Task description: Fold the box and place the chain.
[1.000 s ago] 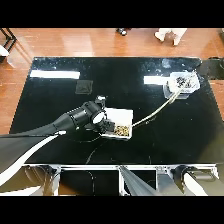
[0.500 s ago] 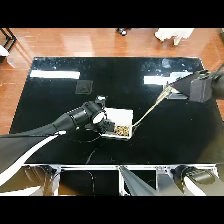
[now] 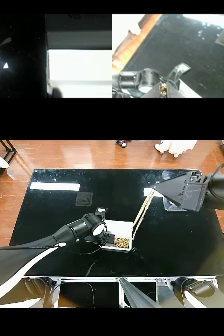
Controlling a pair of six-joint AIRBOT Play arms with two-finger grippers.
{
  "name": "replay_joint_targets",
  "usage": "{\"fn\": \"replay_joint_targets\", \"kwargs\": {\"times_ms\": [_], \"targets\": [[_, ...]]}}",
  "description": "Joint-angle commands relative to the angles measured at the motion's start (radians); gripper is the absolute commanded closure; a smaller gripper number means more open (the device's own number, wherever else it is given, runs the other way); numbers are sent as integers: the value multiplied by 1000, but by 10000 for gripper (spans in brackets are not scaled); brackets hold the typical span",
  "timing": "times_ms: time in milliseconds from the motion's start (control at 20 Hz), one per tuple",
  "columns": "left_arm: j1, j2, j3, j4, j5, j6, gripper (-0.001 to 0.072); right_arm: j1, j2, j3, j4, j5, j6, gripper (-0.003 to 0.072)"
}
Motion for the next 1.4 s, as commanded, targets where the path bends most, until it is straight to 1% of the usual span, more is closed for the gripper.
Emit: {"fn": "replay_joint_targets", "kwargs": {"times_ms": [0,100,200,400,450,550,700,800,1050,1250,1350], "targets": [[0,0,0,4,2,0,688,5,1,1,112,-89,-19,672],[1,0,0,4,4,0,688,5,1,1,167,-128,-34,672],[1,0,0,4,4,0,687,5,0,1,151,-120,-34,672],[1,0,0,4,4,0,688,5,-8,-2,42,-14,4,672],[1,0,0,4,3,0,687,9,-10,-17,27,8,5,672],[1,0,0,4,3,0,688,27,-13,-78,23,14,17,672],[1,0,0,4,4,0,688,91,-39,-201,24,-46,43,672],[1,0,0,4,3,0,688,124,-73,-258,24,-82,45,672],[1,0,0,4,4,0,688,148,-141,-291,-3,-85,45,671],[1,0,0,5,5,0,688,148,-148,-291,-4,-84,45,671],[1,0,0,5,5,0,688,148,-148,-291,25,-93,41,671]]}}
